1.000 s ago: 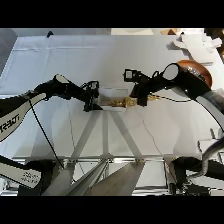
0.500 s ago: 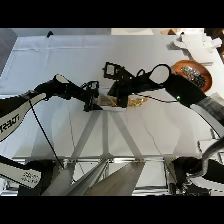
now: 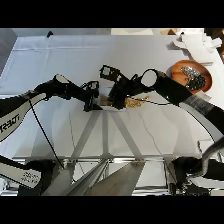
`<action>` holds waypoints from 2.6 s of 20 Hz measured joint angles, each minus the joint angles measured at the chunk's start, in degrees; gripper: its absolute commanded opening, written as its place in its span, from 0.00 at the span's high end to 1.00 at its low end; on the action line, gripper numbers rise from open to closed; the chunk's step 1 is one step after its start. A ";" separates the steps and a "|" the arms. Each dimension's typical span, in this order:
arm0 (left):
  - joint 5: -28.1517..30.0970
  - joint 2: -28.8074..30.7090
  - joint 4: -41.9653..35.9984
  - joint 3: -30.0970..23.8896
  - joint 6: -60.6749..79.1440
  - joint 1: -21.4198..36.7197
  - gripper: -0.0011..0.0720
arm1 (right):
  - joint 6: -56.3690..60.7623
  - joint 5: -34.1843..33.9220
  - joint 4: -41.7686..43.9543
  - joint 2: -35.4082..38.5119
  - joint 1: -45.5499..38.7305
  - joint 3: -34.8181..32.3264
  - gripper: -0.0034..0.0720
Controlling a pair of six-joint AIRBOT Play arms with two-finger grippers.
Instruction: Fold the box and place the chain.
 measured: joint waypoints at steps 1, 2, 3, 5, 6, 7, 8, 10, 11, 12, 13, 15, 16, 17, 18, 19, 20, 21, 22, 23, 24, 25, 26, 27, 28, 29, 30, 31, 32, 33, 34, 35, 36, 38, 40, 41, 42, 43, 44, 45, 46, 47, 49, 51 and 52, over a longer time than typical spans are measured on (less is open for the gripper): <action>0.00 0.00 0.00 0.02 0.00 0.00 0.70 | 0.37 0.72 -0.74 0.42 0.00 0.00 0.50; 0.00 0.00 0.00 0.00 0.02 0.00 0.70 | 0.59 1.01 -1.60 0.96 -0.07 0.00 0.50; 0.00 0.00 0.00 0.00 0.00 0.00 0.70 | 0.72 1.57 -2.73 1.70 -0.28 0.00 0.49; 0.00 0.00 0.00 0.00 0.00 0.00 0.70 | 1.07 2.43 -4.72 3.63 -1.79 0.00 0.38; 0.00 0.00 0.00 0.00 0.00 0.00 0.70 | 1.14 3.17 -5.38 4.66 -2.93 0.00 0.38; 0.00 0.00 0.00 0.00 0.00 0.00 0.70 | 1.25 4.17 -5.84 5.81 -4.50 0.00 0.38; 0.00 0.00 0.00 0.00 0.00 0.00 0.70 | 1.29 5.01 -6.23 6.73 -6.14 0.00 0.38; 0.00 0.00 0.00 0.00 0.02 0.00 0.70 | 1.36 7.72 -6.84 7.89 -9.92 -0.04 0.36; 0.00 0.00 0.00 0.00 0.00 0.00 0.70 | 1.51 9.05 -7.06 8.22 -11.85 -0.24 0.32; 0.00 0.00 0.00 0.00 0.02 0.00 0.70 | 1.46 9.94 -7.19 8.44 -13.55 -0.63 0.30; 0.00 0.00 0.00 0.00 0.00 0.00 0.70 | 0.76 10.45 -7.19 8.55 -15.26 -1.22 0.24; 0.00 0.00 0.02 0.00 0.02 0.00 0.70 | -3.32 10.69 -6.51 8.15 -17.92 -2.71 0.24; 0.00 0.00 0.00 0.00 0.02 0.00 0.70 | -6.60 10.73 -5.95 7.50 -18.86 -3.45 0.22; 0.00 0.00 0.00 0.00 0.02 0.00 0.70 | -10.73 10.80 -5.09 6.45 -19.61 -4.17 0.21; 0.00 0.00 0.02 0.00 0.02 0.00 0.70 | -14.60 10.78 -4.07 5.20 -20.09 -4.74 0.20; 0.00 0.00 0.02 0.00 0.02 0.00 0.70 | -18.38 10.82 -2.80 3.56 -20.37 -5.22 0.16; 0.00 0.00 0.00 0.00 0.00 0.00 0.70 | -21.49 10.73 -1.36 1.73 -20.50 -5.55 0.16; 0.00 0.00 0.00 0.00 0.02 0.00 0.70 | -23.87 10.60 0.00 -0.11 -20.48 -5.77 0.16; 0.00 0.00 0.02 0.00 0.02 0.00 0.70 | -25.66 10.54 1.33 -1.99 -20.28 -5.92 0.16; 0.00 0.00 0.00 0.00 0.00 0.00 0.70 | -27.17 10.08 2.62 -4.04 -19.96 -6.03 0.16; 0.00 0.00 0.00 0.00 0.02 0.00 0.70 | -28.30 9.62 3.45 -6.08 -19.54 -6.16 0.16; 0.00 0.00 0.02 0.00 0.00 0.00 0.70 | -29.18 9.38 4.04 -7.80 -19.12 -6.21 0.16; 0.00 0.00 0.00 0.00 0.00 0.00 0.70 | -29.73 8.90 4.66 -9.53 -18.58 -6.25 0.17; 0.00 0.00 0.00 0.00 0.00 0.00 0.70 | -30.21 8.68 4.87 -10.95 -18.12 -6.32 0.17; 0.00 0.00 0.00 0.00 0.00 0.00 0.70 | -30.73 8.68 5.55 -12.00 -17.79 -6.23 0.26; 0.02 0.00 0.00 0.00 0.00 0.00 0.70 | -30.95 8.57 5.66 -12.85 -17.46 -6.19 0.45; 0.02 0.00 0.00 0.00 0.00 0.00 0.70 | -31.06 7.63 5.88 -13.55 -17.22 -6.19 0.64; 0.02 0.00 0.02 0.00 0.02 0.00 0.70 | -31.17 6.62 6.34 -14.10 -17.05 -6.19 0.77; 0.02 0.00 0.00 0.00 0.00 0.00 0.70 | -31.15 5.86 6.10 -14.49 -16.85 -6.21 0.88; 0.02 0.00 0.02 0.00 0.00 0.00 0.70 | -31.15 5.57 6.14 -14.84 -16.74 -6.19 0.94; -0.04 0.00 0.09 0.02 0.07 0.04 0.70 | -31.19 5.38 5.42 -14.97 -16.57 -6.21 0.94; -0.04 0.00 0.09 0.02 0.04 0.02 0.70 | -30.97 5.25 4.57 -15.08 -16.52 -6.21 0.94; -0.02 0.00 0.09 0.02 0.04 0.02 0.70 | -30.38 5.07 3.76 -15.10 -16.46 -6.21 0.94; -0.02 0.00 0.07 0.02 0.02 0.02 0.70 | -27.93 4.70 3.21 -14.84 -16.39 -6.32 0.94; -0.02 0.00 0.04 0.02 0.00 0.02 0.70 | -24.94 3.74 1.29 -14.05 -16.28 -6.43 0.94; 0.00 0.00 0.04 0.02 0.02 0.02 0.70 | -23.34 3.06 -0.33 -13.44 -16.24 -6.45 0.94; 0.02 0.00 0.02 0.02 0.04 0.00 0.70 | -22.18 2.47 -2.16 -12.72 -16.17 -6.49 0.94; 0.02 0.00 -0.02 0.00 0.00 -0.04 0.70 | -21.53 2.89 -4.26 -11.82 -16.20 -6.56 0.94; 0.02 0.00 -0.04 0.00 0.00 -0.04 0.70 | -20.79 3.08 -5.73 -10.93 -16.24 -6.58 0.94; 0.02 0.00 -0.02 0.00 0.00 -0.04 0.70 | -20.37 2.64 -6.80 -9.86 -16.28 -6.58 0.94; 0.02 0.00 -0.02 0.00 0.00 -0.04 0.70 | -19.87 2.47 -7.91 -8.83 -16.31 -6.58 0.94; 0.02 0.00 -0.02 0.00 0.00 -0.04 0.70 | -19.08 2.10 -8.85 -7.72 -16.37 -6.58 0.94; 0.02 0.00 -0.02 0.00 0.00 -0.04 0.70 | -17.68 1.33 -7.93 -5.07 -16.37 -6.43 0.94; 0.00 0.00 -0.02 0.00 0.00 -0.04 0.70 | -16.83 2.21 -7.96 -2.38 -16.33 -6.43 0.94; 0.00 0.00 -0.02 0.00 0.00 -0.04 0.70 | -15.98 2.01 -7.67 -1.09 -16.35 -6.43 0.94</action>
